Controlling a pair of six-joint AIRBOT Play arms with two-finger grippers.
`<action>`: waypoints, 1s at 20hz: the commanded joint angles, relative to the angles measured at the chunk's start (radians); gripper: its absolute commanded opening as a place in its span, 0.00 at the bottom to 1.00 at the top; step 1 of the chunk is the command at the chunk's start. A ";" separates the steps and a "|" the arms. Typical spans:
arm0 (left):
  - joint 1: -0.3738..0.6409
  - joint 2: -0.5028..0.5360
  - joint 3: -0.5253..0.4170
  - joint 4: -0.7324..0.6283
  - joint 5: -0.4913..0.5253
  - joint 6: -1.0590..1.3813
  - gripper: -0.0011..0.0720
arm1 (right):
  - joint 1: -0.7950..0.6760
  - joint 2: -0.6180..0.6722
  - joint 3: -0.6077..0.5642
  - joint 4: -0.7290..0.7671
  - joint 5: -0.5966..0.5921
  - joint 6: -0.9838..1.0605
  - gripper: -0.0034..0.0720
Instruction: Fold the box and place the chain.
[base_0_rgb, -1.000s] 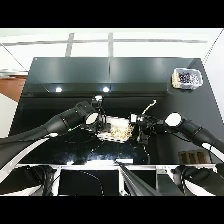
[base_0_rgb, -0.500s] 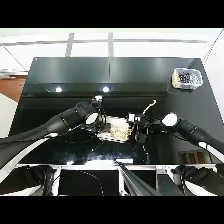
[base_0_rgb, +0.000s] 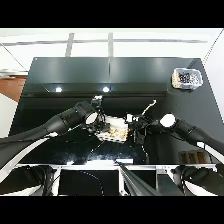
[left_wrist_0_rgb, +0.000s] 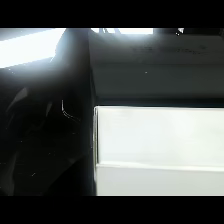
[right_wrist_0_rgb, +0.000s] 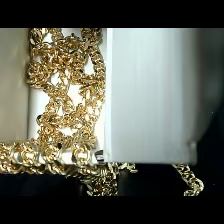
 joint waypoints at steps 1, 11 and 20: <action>0.000 0.000 0.000 -0.001 0.003 0.000 0.06 | 0.000 0.021 0.001 -0.034 0.010 0.079 0.10; 0.000 0.000 0.000 -0.001 0.003 0.000 0.06 | -0.087 0.356 0.024 -0.228 0.145 0.480 0.10; 0.000 0.000 0.000 -0.001 0.003 -0.001 0.06 | -0.085 0.474 0.316 0.005 0.438 0.836 0.10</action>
